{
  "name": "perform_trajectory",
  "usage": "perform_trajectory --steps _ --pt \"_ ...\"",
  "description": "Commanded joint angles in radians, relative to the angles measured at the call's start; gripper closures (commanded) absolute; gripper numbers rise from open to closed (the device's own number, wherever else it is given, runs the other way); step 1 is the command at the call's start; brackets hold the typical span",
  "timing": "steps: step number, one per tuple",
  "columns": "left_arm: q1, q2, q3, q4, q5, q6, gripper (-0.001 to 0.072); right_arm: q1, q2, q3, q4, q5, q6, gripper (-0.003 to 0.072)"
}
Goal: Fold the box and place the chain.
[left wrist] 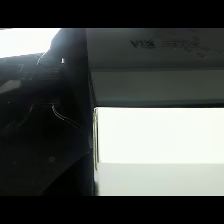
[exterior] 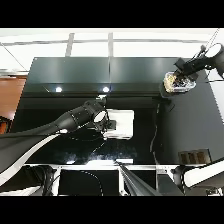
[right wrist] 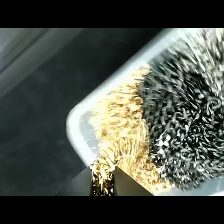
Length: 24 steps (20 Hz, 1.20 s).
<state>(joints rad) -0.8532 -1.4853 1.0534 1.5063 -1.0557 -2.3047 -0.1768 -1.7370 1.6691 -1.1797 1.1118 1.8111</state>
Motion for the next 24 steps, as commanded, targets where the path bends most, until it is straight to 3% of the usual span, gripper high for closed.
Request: perform_trajectory --steps 1,8,13,17,20,24 --pt "0.001 0.000 0.000 0.000 0.008 0.000 0.0684 0.000 0.151 0.002 0.001 0.001 -0.192 0.0678" --pt "0.001 0.000 0.000 0.000 0.008 0.000 0.0684 0.002 0.491 0.002 0.011 0.030 -0.331 0.0680" --pt "0.001 0.000 0.000 0.000 0.008 0.000 0.0684 0.002 0.657 0.002 0.066 0.032 -0.377 0.0681" --pt "0.001 0.000 0.000 0.000 0.008 0.000 0.0684 0.002 0.746 0.002 0.182 0.081 -0.399 0.0682" --pt "0.001 0.000 0.000 0.000 0.008 0.000 0.0684 0.002 0.779 0.002 0.348 0.154 -0.438 0.0682" --pt "0.001 0.000 0.000 0.000 0.008 0.000 0.0684 0.019 0.787 0.001 0.451 0.330 -0.520 0.0681"
